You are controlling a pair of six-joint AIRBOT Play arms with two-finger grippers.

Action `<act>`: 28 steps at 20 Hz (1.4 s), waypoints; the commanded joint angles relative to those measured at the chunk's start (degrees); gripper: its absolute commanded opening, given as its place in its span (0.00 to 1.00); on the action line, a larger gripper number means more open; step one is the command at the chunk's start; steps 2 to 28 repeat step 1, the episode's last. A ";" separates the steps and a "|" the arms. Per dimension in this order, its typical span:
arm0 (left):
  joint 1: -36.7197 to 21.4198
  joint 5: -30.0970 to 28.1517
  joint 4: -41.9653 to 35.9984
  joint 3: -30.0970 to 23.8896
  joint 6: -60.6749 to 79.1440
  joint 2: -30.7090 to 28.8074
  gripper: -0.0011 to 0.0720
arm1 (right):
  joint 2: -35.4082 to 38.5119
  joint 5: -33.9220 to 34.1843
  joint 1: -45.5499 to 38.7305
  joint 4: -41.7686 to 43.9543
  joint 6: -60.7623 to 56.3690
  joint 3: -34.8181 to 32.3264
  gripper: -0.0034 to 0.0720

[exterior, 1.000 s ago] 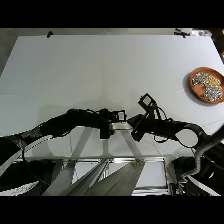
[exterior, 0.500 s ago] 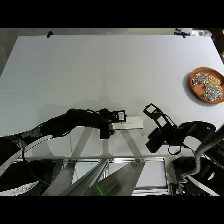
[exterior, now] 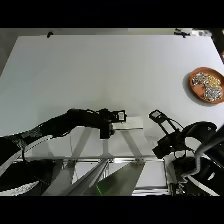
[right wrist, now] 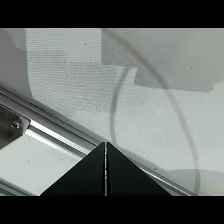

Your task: Fold the box and place the chain.

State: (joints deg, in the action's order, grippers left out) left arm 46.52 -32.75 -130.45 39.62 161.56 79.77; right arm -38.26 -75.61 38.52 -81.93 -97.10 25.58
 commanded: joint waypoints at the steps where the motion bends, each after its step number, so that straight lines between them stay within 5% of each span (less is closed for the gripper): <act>1: 0.00 -0.02 0.02 -0.02 0.02 0.04 0.36 | 0.04 0.26 0.02 -0.09 -1.70 0.07 0.07; 28: 0.00 -0.02 0.02 -0.02 0.02 0.04 0.36 | 0.04 0.26 0.02 -0.09 -1.70 0.07 0.07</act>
